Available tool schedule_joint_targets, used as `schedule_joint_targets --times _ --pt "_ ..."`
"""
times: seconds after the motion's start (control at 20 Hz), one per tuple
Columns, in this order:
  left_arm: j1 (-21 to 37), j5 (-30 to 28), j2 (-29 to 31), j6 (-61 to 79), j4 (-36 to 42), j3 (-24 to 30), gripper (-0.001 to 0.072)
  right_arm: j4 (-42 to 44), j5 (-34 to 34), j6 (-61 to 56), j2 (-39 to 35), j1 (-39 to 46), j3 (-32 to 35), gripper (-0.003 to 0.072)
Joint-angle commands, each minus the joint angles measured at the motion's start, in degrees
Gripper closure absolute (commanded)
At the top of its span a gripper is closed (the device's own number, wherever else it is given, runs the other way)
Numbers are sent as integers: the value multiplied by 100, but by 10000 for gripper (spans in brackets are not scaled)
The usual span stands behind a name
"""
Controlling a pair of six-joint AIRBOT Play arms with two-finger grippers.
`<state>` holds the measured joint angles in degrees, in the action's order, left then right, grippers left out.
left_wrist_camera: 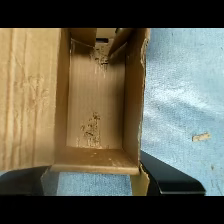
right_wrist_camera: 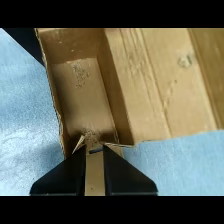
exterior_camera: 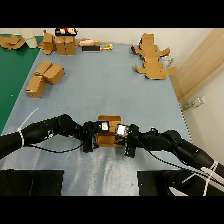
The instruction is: Fold the box.
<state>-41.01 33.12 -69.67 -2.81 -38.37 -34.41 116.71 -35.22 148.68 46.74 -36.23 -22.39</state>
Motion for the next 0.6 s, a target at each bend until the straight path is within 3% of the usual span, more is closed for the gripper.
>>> schedule_joint_targets --times 0.0,0.05,0.15,0.3,0.35,0.55 --pt "-4 -4 2 -7 2 -4 166 15 247 98 151 -160 -4 526" --pt "-4 -4 2 -7 2 -7 166 15 247 96 160 -166 -2 520" --pt "-2 -7 2 -7 2 -4 166 15 262 96 157 -164 -2 307" --pt "-4 -4 2 -7 2 -4 166 13 269 96 160 -164 -2 290" --pt "-4 -4 2 -7 2 -7 166 11 273 96 160 -164 -2 211" --pt "-2 -4 2 -7 2 -4 166 9 308 96 221 -160 -2 210"
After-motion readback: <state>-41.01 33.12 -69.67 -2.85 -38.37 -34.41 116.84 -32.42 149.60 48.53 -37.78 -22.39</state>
